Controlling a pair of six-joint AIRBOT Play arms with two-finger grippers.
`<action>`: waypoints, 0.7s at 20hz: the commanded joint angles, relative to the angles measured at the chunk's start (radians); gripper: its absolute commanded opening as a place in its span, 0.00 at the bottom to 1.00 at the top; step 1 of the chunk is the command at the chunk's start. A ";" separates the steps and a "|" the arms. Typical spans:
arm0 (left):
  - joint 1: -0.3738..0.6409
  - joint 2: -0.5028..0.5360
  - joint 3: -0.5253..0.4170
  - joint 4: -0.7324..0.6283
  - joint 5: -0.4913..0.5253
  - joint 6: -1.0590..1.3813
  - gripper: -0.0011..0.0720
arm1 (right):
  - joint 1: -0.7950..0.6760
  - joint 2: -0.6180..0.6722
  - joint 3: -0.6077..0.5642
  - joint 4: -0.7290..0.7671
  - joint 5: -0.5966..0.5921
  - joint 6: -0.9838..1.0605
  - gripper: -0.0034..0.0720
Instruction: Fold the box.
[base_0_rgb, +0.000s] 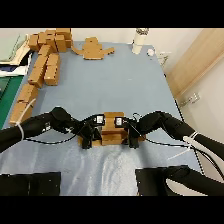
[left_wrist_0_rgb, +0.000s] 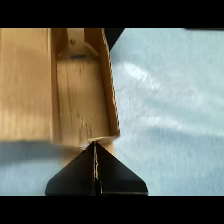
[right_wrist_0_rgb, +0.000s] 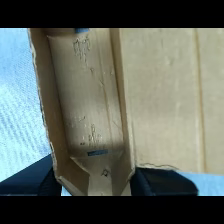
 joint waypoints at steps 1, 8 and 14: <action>0.034 0.103 0.001 0.269 0.005 -0.325 0.03 | 0.000 -0.001 0.000 0.000 0.001 -0.001 0.72; 0.253 0.278 -0.012 0.335 -0.183 -1.186 0.03 | 0.000 -0.001 0.000 0.000 0.001 -0.001 0.72; 0.295 0.194 -0.138 0.338 -0.173 -1.503 0.03 | 0.000 -0.001 0.000 0.000 0.001 -0.001 0.72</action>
